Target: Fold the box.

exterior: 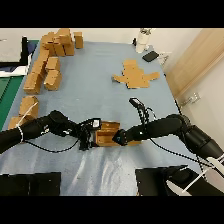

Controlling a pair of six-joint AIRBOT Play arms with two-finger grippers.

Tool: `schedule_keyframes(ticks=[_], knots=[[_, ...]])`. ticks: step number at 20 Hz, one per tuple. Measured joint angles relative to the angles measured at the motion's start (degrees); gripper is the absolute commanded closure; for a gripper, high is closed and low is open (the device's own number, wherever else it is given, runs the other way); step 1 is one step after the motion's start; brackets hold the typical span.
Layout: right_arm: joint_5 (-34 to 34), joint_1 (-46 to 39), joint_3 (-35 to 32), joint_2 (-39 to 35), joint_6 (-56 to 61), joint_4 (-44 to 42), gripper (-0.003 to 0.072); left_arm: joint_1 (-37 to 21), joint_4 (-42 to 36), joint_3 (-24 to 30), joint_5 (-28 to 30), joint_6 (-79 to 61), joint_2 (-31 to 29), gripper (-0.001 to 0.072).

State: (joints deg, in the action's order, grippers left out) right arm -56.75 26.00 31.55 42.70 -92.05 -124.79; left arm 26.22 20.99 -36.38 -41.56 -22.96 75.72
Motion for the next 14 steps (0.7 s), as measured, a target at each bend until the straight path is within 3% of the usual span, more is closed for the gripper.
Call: schedule_keyframes(ticks=[2,12,14], knots=[[0.7,0.1,0.0,0.3,4.4,-0.4,0.0117,0.0,0.0,0.0,0.0,0.0,0.0,0.0252],[2.3,0.1,0.0,0.9,11.1,-1.4,0.0118,0.4,-0.7,0.0,-0.6,0.0,0.0,0.0249],[2.3,0.1,0.0,0.9,11.3,-1.4,0.0117,0.5,-0.5,0.0,-0.8,0.3,0.0,0.0003]])
